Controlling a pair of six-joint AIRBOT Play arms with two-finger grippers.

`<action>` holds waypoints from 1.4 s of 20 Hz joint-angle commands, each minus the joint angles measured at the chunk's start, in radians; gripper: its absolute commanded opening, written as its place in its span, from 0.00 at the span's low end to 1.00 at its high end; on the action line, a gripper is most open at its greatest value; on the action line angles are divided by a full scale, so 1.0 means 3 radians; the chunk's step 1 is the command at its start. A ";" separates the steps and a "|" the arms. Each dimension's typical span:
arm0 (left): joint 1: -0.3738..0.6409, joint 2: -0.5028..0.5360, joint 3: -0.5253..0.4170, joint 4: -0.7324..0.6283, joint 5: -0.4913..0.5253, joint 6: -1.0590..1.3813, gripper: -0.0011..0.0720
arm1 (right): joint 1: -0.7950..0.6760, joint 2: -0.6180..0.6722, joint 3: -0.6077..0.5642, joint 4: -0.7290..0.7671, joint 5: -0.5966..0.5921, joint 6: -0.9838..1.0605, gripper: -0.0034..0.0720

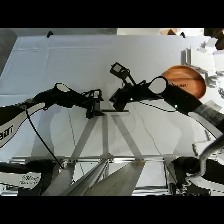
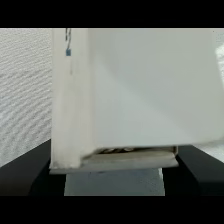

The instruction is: Fold the box and place the chain.

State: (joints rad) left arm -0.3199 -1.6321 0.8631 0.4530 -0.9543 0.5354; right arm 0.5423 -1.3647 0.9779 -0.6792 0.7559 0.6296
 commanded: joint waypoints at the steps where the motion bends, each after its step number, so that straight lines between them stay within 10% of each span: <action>1: 0.0001 0.0001 -0.0001 0.0000 0.0001 -0.0001 0.30 | -0.0038 -0.0179 -0.0001 0.0116 0.0268 -0.0047 0.07; 4: 0.0001 0.0001 -0.0001 0.0000 0.0001 -0.0003 0.30 | -0.0038 -0.0128 -0.0001 0.0104 0.0097 -0.0366 0.63; 28: 0.0001 0.0001 -0.0001 0.0000 0.0001 -0.0003 0.30 | 0.0141 -0.0047 -0.0003 -0.0865 -0.0071 -0.0702 0.42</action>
State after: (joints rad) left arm -0.3195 -1.6321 0.8631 0.4522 -0.9527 0.5350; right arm 0.5728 -1.3785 0.9779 -0.9333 0.7303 0.3782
